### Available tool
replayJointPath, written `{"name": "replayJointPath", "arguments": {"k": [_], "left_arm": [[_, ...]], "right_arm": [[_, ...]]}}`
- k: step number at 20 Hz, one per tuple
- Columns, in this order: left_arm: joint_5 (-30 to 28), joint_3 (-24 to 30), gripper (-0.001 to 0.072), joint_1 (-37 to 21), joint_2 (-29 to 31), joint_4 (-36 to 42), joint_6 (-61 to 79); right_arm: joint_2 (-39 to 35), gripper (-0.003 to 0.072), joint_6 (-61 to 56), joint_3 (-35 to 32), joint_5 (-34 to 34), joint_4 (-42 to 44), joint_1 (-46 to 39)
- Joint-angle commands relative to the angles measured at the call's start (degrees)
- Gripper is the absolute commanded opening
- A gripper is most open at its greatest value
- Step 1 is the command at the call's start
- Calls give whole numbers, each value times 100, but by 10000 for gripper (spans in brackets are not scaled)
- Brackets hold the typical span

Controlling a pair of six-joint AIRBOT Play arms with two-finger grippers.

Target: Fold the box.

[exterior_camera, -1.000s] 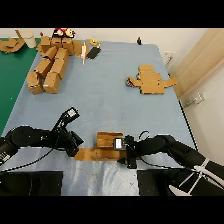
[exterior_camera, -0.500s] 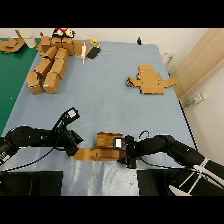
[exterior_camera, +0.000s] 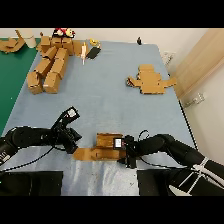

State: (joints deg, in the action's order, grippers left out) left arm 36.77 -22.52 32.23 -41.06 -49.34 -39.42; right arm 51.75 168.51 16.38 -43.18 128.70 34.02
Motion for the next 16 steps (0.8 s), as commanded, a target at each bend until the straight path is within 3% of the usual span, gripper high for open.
{"name": "replayJointPath", "arguments": {"k": [1,5,9,16], "left_arm": [[-26,11,10,-4,-2,-133,4],[-26,120,10,350,-2,-796,13],[-31,129,13,1054,-4,-887,570],[-22,129,14,1126,-4,-898,555]], "right_arm": [[-2,493,2,50,22,13,4],[0,493,2,48,20,13,4],[0,493,2,46,4,11,4],[0,493,2,46,4,11,4]]}}
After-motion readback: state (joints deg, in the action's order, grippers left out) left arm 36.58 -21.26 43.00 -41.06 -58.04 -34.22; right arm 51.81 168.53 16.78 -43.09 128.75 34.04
